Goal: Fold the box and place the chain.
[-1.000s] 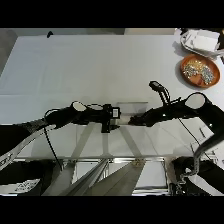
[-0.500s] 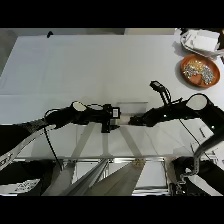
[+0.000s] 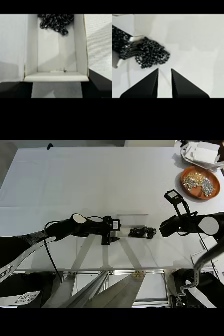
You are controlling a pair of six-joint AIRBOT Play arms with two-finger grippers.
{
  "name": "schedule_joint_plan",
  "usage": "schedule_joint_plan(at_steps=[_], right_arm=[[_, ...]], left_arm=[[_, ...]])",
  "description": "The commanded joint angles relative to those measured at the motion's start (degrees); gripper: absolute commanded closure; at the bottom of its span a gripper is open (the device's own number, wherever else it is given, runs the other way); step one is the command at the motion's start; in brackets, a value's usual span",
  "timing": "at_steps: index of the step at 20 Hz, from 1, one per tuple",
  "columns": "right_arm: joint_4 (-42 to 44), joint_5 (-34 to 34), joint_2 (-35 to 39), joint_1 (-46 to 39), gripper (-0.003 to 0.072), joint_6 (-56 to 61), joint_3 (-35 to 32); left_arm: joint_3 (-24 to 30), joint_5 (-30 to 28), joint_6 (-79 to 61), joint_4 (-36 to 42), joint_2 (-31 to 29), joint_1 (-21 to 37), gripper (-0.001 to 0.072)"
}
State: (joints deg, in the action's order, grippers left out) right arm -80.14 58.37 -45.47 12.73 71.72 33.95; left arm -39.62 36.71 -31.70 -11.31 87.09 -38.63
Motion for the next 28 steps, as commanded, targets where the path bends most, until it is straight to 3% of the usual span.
schedule_joint_plan(at_steps=[1, 4, 9, 17, 21, 23, 26, 28], right_arm=[[-1.05, -0.7, -4.44, 0.02, 0.0499, 1.25, -0.11], [4.79, -1.05, -10.58, 0.07, 0.0424, -3.15, -0.11], [9.03, -1.49, -17.59, 0.07, 0.0421, -6.25, -0.11], [9.29, -4.98, -18.47, 1.09, 0.0434, -6.56, -0.55], [6.78, -7.02, -18.51, 4.11, 0.0543, -7.04, -0.94], [6.19, -6.88, -18.51, 4.04, 0.0676, -7.02, -0.92], [6.19, -6.95, -18.51, 4.04, 0.067, -7.08, -0.94], [6.19, -6.95, -18.51, 4.04, 0.0552, -7.06, -0.94]], left_arm=[[0.0, -0.02, 0.0, -0.02, -0.04, -0.02, 0.0621], [0.0, -0.02, 0.0, -0.02, -0.04, -0.02, 0.0621], [0.0, -0.02, 0.0, -0.02, -0.04, -0.02, 0.0621], [0.0, -0.02, 0.0, -0.02, -0.04, -0.02, 0.0621], [0.0, -0.02, 0.0, -0.02, -0.04, -0.02, 0.0621], [0.0, -0.02, 0.0, -0.02, -0.04, -0.02, 0.0621], [0.0, -0.02, 0.0, -0.02, -0.04, -0.02, 0.0621], [0.0, -0.02, 0.0, -0.02, -0.04, -0.02, 0.0621]])
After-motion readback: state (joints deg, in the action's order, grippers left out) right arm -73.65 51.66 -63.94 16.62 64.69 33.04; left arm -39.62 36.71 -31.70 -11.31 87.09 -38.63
